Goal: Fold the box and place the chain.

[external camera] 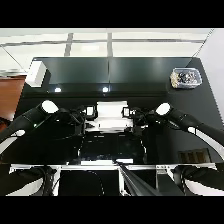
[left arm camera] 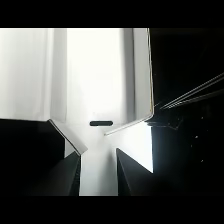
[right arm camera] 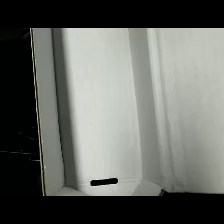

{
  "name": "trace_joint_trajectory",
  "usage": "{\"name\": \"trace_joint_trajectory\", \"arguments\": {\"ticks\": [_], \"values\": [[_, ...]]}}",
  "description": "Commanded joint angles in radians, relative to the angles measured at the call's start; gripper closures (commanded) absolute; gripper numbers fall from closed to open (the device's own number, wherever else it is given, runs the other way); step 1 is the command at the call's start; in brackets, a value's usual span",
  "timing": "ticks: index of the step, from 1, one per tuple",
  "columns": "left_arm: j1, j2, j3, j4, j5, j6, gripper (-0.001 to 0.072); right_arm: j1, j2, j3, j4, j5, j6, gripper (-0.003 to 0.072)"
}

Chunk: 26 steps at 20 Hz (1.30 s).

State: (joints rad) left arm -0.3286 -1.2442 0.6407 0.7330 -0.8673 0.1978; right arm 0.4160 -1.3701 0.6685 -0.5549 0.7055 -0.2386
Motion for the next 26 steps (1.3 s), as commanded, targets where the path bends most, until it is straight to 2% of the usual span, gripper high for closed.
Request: {"name": "trace_joint_trajectory", "arguments": {"ticks": [1,3,4,8,15,17,24,25,26], "values": [[-0.003,-0.008,0.003,-0.04,-0.006,-0.015,0.0444,0.001,0.0,0.001,0.0,0.0,0.0,0.0193],[-0.004,-0.009,0.003,-0.043,-0.004,-0.015,0.0459,0.001,0.0,0.001,0.0,0.0,0.0,0.0193],[-0.004,-0.01,0.003,-0.043,-0.005,-0.015,0.0491,0.001,0.0,0.001,0.0,0.0,0.0,0.0193],[-0.011,-0.01,0.003,-0.108,0.004,-0.014,0.0492,0.001,0.0,0.001,0.0,0.0,0.0,0.0193],[-0.102,-0.054,0.003,-0.173,0.111,-0.015,0.0491,0.001,0.0,0.001,0.0,0.0,0.0,0.0193],[-0.101,-0.06,0.003,-0.222,0.115,-0.015,0.0491,0.001,0.0,0.001,0.0,0.0,0.0,0.0193],[-0.104,-0.078,0.003,-0.222,0.101,-0.015,0.0492,0.001,0.0,0.001,0.0,0.0,0.0,0.0193],[-0.104,-0.078,0.003,-0.222,0.101,-0.015,0.052,0.001,0.0,0.001,0.0,0.0,0.0,0.0193],[-0.104,-0.078,0.003,-0.222,0.101,-0.015,0.0645,0.001,0.0,0.001,0.0,0.0,0.0,0.0194]]}}
